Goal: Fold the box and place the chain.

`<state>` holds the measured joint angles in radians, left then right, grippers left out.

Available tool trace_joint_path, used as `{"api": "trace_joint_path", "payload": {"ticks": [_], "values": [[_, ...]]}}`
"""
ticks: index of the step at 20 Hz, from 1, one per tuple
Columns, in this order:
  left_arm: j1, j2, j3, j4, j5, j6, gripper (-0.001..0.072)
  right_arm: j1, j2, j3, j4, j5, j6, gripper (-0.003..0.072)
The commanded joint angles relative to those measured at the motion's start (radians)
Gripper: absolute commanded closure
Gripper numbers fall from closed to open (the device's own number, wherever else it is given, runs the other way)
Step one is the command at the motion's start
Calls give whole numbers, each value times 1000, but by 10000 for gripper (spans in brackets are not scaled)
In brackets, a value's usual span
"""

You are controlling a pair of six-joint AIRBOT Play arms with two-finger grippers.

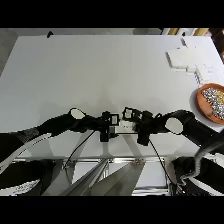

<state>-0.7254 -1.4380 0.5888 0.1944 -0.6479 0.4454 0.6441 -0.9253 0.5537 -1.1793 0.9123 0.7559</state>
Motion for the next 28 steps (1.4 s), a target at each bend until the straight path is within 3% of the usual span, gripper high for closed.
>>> {"api": "trace_joint_path", "payload": {"ticks": [1, 5, 8, 13, 28], "values": [[0, 1, 0, 0, 0, 0, 435, -60, 126, 3, -4, 31, 42, 670], [0, 1, 0, 0, 0, 0, 435, -238, 227, 3, -118, 138, 166, 670], [0, 1, 0, 0, 0, 0, 435, -397, 209, 2, -220, 174, 265, 670], [0, 1, 0, 0, 0, 0, 435, -584, 159, 2, -227, 180, 337, 668], [1, 6, 0, 1, -5, -1, 435, -596, 159, 2, -227, 203, 392, 669]]}}
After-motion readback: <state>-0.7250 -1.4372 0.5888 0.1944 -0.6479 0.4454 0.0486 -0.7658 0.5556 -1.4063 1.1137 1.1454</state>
